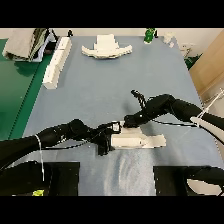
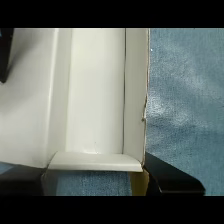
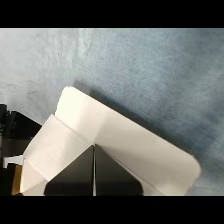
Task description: Fold the box.
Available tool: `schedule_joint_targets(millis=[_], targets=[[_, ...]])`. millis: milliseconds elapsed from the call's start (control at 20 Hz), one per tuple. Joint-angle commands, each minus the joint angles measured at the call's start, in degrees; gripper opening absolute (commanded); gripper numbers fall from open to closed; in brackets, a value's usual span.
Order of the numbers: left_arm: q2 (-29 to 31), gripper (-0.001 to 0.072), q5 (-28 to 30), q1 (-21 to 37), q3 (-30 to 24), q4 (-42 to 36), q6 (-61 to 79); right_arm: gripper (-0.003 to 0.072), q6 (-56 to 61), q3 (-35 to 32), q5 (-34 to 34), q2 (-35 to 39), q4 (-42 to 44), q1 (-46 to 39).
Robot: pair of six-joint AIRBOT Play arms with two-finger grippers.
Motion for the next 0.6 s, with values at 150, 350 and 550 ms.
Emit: schedule_joint_targets(millis=[150,350,550], targets=[[0.0,0.0467,0.0,0.0,0.0,0.0,0.1,0.0005,-1.4,0.1,-0.3,-0.5,0.1,0.1],[0.0,0.0466,0.0,0.0,0.0,0.0,0.1,0.0005,-2.7,0.8,-2.2,0.9,0.1,0.0],[0.0,0.0466,0.0,0.0,0.0,0.0,0.1,0.0004,-3.3,2.1,-3.0,10.3,-2.1,-0.5]])
